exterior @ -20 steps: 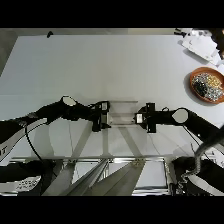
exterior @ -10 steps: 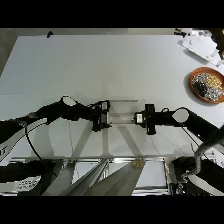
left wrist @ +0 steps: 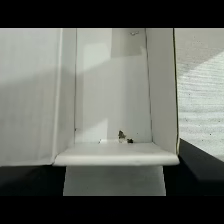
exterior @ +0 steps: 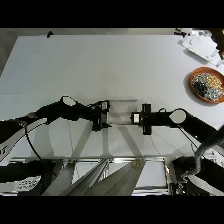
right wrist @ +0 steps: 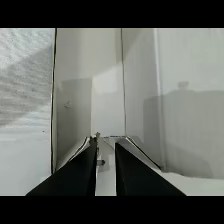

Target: Fold the box and place the chain.

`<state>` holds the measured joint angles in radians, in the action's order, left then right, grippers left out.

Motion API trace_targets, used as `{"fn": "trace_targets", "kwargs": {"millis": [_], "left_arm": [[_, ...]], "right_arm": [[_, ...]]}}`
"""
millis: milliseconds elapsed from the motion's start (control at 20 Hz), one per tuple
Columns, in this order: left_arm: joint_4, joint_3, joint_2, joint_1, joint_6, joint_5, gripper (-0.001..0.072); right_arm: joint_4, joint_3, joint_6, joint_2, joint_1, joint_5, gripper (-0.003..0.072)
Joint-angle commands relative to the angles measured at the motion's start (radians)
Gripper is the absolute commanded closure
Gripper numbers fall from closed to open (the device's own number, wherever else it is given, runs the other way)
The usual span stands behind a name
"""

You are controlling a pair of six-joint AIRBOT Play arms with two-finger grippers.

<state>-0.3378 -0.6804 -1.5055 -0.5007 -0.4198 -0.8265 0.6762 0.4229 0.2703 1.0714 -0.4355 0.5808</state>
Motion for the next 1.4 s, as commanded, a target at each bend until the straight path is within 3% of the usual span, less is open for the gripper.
{"fn": "trace_targets", "kwargs": {"millis": [0,100,150,350,450,600,750,1050,1200,1350], "left_arm": [[0.001,0.0,0.0,0.0,0.001,0.0,0.0384],[0.001,0.0,0.0,0.0,0.001,0.0,0.0384],[0.001,0.0,0.0,0.0,0.001,0.0,0.0384],[0.001,0.0,0.0,0.0,0.001,0.0,0.0384],[0.001,0.0,0.0,0.0,0.001,0.0,0.0384],[0.001,0.0,0.0,0.0,0.001,0.0,0.0384],[0.001,0.0,0.0,0.0,0.001,0.0,0.0384],[0.001,0.0,0.0,0.0,0.001,0.0,0.0384],[0.001,0.0,0.0,0.0,0.001,0.0,0.0384],[0.001,0.0,0.0,0.0,0.001,0.0,0.0384]], "right_arm": [[-0.043,0.0,0.004,0.025,-0.006,0.006,0.0563],[-0.054,0.0,0.004,0.029,-0.006,0.004,0.0385],[-0.053,0.0,0.004,0.029,-0.006,0.002,0.0337],[-0.053,0.0,0.004,0.029,-0.006,0.001,0.0335],[-0.053,0.0,0.003,0.029,-0.006,0.001,0.037],[-0.029,0.001,-0.018,-0.018,-0.005,0.002,0.0674],[0.064,0.001,-0.194,-0.116,0.051,0.036,0.0671],[0.166,0.001,-0.714,-0.351,0.319,0.355,0.0671],[0.272,0.001,-1.099,-0.392,0.453,0.417,0.0672],[0.366,0.001,-1.252,-0.363,0.528,0.427,0.0671]]}}
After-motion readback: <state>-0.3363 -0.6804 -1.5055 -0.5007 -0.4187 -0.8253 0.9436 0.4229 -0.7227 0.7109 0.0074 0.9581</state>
